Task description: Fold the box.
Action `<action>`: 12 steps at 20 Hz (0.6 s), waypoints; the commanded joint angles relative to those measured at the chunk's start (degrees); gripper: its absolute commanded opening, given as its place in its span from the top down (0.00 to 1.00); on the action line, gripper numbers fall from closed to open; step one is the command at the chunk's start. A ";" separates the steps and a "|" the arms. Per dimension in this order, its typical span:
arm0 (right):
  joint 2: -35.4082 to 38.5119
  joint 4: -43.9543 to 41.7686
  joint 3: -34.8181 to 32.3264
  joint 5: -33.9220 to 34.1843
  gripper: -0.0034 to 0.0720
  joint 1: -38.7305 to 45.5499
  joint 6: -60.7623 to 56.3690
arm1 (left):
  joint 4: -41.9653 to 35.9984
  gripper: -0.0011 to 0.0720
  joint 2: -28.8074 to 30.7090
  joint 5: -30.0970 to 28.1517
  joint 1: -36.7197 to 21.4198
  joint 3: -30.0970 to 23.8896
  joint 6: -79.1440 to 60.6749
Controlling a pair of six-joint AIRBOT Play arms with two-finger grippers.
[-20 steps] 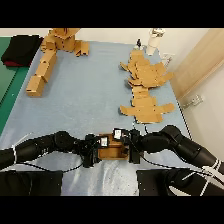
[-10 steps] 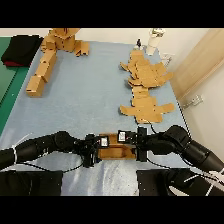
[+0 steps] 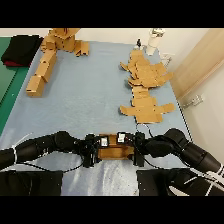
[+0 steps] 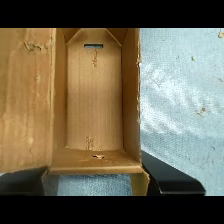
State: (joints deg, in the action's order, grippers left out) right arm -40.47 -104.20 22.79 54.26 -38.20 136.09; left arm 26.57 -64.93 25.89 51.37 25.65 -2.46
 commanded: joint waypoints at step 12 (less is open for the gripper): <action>-0.31 -8.74 -1.44 -7.43 0.67 -3.26 4.07 | 0.02 0.35 -0.02 0.02 -0.02 0.00 -0.02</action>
State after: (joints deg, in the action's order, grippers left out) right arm -40.71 -111.90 21.61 48.93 -40.29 139.83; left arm 26.63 -64.93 25.98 51.37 25.65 -2.52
